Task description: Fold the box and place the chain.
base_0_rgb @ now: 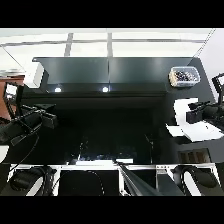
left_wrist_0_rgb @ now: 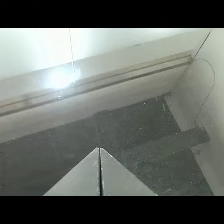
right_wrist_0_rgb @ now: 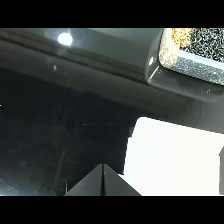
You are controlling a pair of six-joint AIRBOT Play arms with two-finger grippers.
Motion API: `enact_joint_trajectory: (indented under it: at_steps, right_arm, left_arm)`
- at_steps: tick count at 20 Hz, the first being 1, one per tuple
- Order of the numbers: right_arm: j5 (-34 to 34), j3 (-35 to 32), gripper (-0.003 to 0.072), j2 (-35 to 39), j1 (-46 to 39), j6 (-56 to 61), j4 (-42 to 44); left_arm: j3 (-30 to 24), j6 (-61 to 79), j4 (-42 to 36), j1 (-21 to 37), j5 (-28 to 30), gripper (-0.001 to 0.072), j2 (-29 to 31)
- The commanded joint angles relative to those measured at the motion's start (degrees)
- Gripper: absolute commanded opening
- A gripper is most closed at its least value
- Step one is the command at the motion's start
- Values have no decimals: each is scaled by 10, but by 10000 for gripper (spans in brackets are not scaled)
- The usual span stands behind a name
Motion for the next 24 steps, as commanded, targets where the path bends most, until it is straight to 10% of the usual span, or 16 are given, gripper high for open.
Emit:
enact_joint_trajectory:
  at_steps: [1, 12, 17, 22, 24]
  right_arm:
    - [0, 0, 18, 1, 0, 0, 0]
    - [-1, 0, 18, 1, 0, 0, 0]
    - [-100, 0, 18, 1, 0, -2, 24]
    - [-252, -5, 18, -11, 1, -2, 158]
    - [-330, -11, 21, -67, -1, -2, 150]
  left_arm:
    - [0, 0, 0, 0, 0, 30, 1]
    - [0, 0, 0, 0, 0, 30, 1]
    - [0, 0, 0, -1, 33, 30, 0]
    - [-29, 0, 0, 0, 243, 56, -39]
    - [-28, -9, -10, -1, 298, 592, -104]
